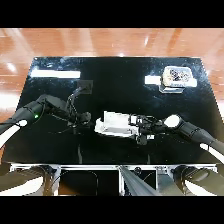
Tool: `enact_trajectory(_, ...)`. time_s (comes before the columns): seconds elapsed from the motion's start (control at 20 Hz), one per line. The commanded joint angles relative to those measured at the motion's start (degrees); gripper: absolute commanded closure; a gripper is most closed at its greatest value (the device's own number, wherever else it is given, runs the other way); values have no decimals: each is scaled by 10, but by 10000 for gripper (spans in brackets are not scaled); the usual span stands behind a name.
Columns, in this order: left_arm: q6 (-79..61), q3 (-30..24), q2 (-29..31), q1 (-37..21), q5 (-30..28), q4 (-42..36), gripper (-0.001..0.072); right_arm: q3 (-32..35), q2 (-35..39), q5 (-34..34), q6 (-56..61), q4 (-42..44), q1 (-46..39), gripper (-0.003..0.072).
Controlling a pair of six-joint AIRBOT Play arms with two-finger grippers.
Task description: Fold the box and place the chain.
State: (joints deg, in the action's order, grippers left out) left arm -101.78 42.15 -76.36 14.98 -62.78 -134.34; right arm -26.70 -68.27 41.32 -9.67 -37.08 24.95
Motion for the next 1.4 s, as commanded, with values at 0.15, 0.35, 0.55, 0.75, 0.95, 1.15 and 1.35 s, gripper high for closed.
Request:
enact_trajectory(0.15, -1, 24, 0, 15, -24, -17, 198, 0, 0, 0, 0, 0, 1, 135)
enact_trajectory(0.35, -1, 24, 0, 31, -19, -30, 187, 0, 0, 0, 0, 0, 1, 135)
enact_trajectory(0.55, -3, 24, 0, 41, -4, -29, 83, 0, 0, 0, 0, 0, 1, 135)
enact_trajectory(0.75, -6, 37, 1, 51, -1, -25, 83, 0, 0, 0, 0, 0, 1, 135)
enact_trajectory(0.95, 0, 51, 1, 61, 12, -23, 83, 0, 0, 0, 0, 0, 1, 135)
enact_trajectory(1.15, 7, 52, 1, 99, 27, -11, 84, 0, 0, 0, 0, 0, 1, 136)
enact_trajectory(1.35, 93, 63, 3, 134, 50, 80, 83, 0, 0, 0, 0, 0, 0, 135)
